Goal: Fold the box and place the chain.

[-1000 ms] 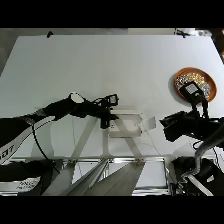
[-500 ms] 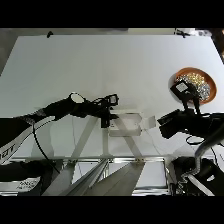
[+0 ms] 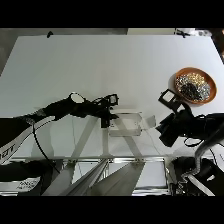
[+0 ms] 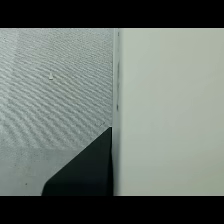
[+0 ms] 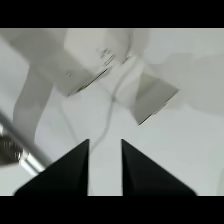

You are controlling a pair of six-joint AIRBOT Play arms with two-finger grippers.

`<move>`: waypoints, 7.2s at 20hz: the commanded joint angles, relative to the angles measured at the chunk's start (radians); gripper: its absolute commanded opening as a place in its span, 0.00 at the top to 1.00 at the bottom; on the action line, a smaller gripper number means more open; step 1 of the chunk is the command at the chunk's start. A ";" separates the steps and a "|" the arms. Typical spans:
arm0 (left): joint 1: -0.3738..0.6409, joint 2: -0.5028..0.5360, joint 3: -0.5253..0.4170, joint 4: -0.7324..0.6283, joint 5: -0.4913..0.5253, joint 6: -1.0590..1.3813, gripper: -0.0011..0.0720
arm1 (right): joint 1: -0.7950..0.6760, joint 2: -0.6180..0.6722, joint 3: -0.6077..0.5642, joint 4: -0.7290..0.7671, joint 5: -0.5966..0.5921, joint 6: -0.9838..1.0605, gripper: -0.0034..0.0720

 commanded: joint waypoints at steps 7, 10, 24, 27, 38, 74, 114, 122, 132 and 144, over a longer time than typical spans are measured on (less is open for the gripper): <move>0.000 0.001 -0.001 0.000 -0.002 -0.001 0.97 | 0.002 -0.083 -0.137 0.086 -0.137 -0.427 0.94; 0.000 0.001 -0.001 0.000 -0.002 -0.001 0.97 | 0.080 -0.082 -0.243 0.089 -0.341 -0.492 0.95; 0.000 0.001 -0.001 0.000 -0.002 -0.001 0.97 | 0.204 -0.190 -0.356 0.063 -0.829 -0.505 0.02; 0.000 0.001 -0.001 0.000 -0.002 -0.001 0.97 | 0.140 -0.190 -0.353 0.064 -0.827 -0.508 0.02; 0.000 0.001 -0.001 0.000 -0.002 -0.001 0.97 | 0.076 -0.190 -0.346 0.234 -0.854 -0.820 0.02; 0.000 0.001 -0.001 0.000 -0.002 -0.001 0.97 | -0.200 -0.327 -0.316 0.730 -0.605 -1.518 0.05; 0.000 0.001 -0.001 0.000 -0.002 -0.001 0.97 | -0.312 -0.537 -0.210 0.764 -0.425 -1.675 0.10; 0.000 0.001 -0.001 0.000 -0.002 -0.001 0.97 | -0.333 -0.539 -0.203 0.764 -0.386 -1.714 0.10; 0.000 0.001 0.000 0.000 -0.002 -0.001 0.97 | -0.299 -0.632 -0.203 0.800 -0.398 -1.787 0.10; 0.000 0.001 -0.001 0.000 -0.002 -0.001 0.97 | -0.299 -0.692 -0.201 0.809 -0.440 -1.822 0.25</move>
